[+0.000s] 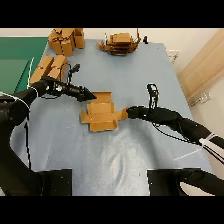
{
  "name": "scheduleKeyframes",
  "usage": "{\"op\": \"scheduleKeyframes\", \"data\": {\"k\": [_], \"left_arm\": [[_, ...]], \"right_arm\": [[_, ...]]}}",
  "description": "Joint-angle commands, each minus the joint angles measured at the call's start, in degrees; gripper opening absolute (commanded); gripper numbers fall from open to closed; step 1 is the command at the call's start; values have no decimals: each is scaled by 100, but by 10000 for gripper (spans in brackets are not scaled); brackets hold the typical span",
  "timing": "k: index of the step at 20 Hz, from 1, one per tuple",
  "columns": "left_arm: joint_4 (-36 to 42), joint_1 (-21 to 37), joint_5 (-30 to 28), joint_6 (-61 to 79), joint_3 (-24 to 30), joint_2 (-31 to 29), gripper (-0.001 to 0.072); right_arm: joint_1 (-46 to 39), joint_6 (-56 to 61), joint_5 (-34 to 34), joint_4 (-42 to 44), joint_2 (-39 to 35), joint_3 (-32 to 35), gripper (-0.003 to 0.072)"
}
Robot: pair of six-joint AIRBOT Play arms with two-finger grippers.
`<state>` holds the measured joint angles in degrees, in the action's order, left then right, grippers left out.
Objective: Fold the box.
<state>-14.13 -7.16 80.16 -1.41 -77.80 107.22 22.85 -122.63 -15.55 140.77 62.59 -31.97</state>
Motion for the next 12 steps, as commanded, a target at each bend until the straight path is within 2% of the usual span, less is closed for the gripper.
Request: {"op": "scheduleKeyframes", "data": {"k": [1,4,7,9,12], "left_arm": [[-393,-55,-24,1082,-33,-216,19],[-518,-162,-81,2350,-7,-538,17],[-378,-286,-334,3147,238,-916,15],[-20,-282,-354,3506,581,-1060,15],[109,-271,-413,3705,935,-1093,15]], "right_arm": [[0,15,-671,-1515,-466,0,312],[0,24,-1292,-2677,-933,-15,311],[2,20,-1947,-3648,-1436,-35,311],[144,-101,-2376,-3967,-1720,-46,311],[1069,-848,-2850,-3989,-1867,-105,311]]}}
